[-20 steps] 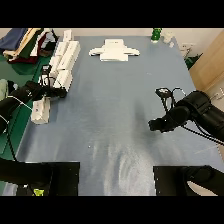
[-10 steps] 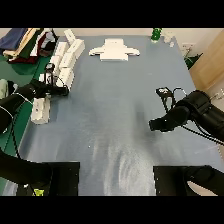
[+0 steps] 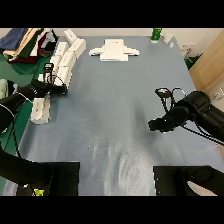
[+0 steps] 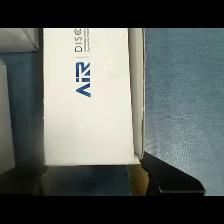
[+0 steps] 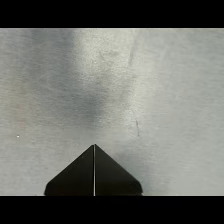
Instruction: Fold the box.
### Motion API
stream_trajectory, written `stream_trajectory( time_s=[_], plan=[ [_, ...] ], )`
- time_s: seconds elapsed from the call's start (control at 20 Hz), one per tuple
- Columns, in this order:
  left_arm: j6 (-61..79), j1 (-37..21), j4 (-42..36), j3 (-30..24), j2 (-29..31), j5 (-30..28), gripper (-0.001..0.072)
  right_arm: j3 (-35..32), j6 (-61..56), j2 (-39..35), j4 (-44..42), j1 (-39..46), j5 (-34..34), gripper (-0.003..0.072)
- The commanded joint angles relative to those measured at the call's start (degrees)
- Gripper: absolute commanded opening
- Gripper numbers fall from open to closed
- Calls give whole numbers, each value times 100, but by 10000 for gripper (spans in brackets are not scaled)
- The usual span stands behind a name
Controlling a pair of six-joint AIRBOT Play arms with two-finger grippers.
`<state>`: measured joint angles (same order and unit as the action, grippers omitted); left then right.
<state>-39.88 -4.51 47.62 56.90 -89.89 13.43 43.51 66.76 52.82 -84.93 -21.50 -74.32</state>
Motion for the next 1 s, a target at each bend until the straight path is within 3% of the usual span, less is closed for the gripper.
stream_trajectory(
  time_s=[0.0,0.15,0.2,0.25,0.3,0.45,0.65,0.8,0.95],
  plan=[
    [-7,2,-22,4,-2,-59,399,2,-2,-2,7,0,-11,5],
    [-7,24,-48,4,-2,-15,401,4,-2,-2,7,0,-11,5],
    [-4,22,-46,4,-2,24,438,4,-2,-2,7,0,-11,5],
    [-7,22,-46,4,-2,66,629,4,-2,-2,7,0,-11,6],
    [-28,22,-46,4,-2,70,676,4,-2,-2,9,0,-11,5],
    [-26,22,-46,4,0,162,678,4,-2,-2,7,0,-11,5],
    [-28,-70,22,4,304,761,679,4,-2,-2,7,-2,-11,5],
    [-46,-221,140,4,813,1464,679,2,-2,-2,7,0,-9,5],
    [-627,-271,876,4,1423,2267,679,4,-2,-2,7,0,-9,5]
  ],
)
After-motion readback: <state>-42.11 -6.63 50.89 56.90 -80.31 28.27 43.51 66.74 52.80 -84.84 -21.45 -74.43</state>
